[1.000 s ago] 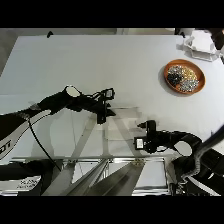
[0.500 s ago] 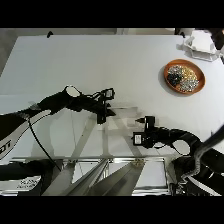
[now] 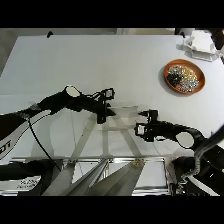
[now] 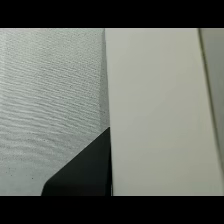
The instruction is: Fold the box and place the chain.
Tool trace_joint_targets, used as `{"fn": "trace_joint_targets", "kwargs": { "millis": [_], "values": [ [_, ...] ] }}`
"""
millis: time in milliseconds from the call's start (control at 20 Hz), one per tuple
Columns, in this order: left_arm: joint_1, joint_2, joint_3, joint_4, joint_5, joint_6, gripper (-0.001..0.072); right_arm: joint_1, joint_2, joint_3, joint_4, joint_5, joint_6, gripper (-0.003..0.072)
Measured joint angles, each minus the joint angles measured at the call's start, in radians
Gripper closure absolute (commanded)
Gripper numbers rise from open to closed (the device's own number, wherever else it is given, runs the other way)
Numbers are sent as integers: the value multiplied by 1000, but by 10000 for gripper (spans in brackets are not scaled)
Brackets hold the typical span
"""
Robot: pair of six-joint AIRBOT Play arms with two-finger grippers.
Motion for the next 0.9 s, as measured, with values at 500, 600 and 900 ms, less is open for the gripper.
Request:
{"fn": "trace_joint_targets", "kwargs": {
  "millis": [500, 600, 900],
  "values": [
    [0, 0, 0, 0, -1, 0, 697, -71, 0, 2, 135, 26, -163, -13],
    [0, 0, 0, 0, -1, 0, 697, -92, 0, 2, 163, 34, -233, -12],
    [0, 0, 0, 0, -1, 0, 697, -110, -8, 2, 269, 39, -351, -12]
  ]
}}
